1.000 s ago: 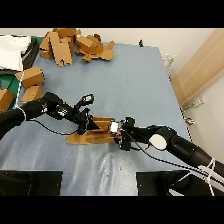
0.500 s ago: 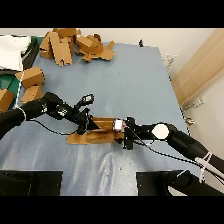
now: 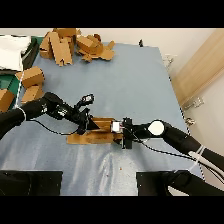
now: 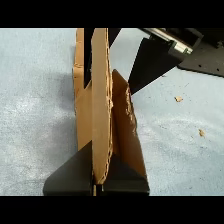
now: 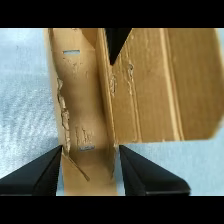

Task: Fold the box.

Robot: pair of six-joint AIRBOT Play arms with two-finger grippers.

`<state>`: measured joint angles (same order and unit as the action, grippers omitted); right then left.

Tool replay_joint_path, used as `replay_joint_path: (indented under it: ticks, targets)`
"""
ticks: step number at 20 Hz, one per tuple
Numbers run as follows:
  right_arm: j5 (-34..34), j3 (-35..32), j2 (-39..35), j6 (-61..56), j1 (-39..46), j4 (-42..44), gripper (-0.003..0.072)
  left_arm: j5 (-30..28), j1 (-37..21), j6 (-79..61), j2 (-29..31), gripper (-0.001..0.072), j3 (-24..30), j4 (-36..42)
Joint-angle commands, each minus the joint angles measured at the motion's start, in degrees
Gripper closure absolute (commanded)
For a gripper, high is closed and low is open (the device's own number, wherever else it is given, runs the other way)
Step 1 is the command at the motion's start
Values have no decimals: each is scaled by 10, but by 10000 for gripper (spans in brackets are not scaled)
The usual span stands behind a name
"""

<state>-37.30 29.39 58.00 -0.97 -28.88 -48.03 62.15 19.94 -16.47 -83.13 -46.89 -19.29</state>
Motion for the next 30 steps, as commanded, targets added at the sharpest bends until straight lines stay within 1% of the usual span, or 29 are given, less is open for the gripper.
replay_joint_path:
  ticks: [1,3,7,10,12,15,17,30]
  targets:
    - [-6,29,44,31,0,3,125,0,0,0,0,693,0,0]
    - [-14,39,65,40,1,3,124,0,0,0,0,694,0,0]
    - [-20,40,84,55,14,12,125,0,0,0,0,694,0,0]
    - [-64,40,90,86,37,64,125,0,0,0,0,694,0,0]
    - [-62,40,90,85,38,89,125,0,0,0,0,693,0,0]
    - [-65,40,90,85,37,89,125,0,0,0,0,694,0,0]
    - [-79,40,90,85,37,88,124,-1,0,0,0,694,0,0]
    - [-81,40,110,85,34,80,125,-2,0,0,0,694,-1,0]
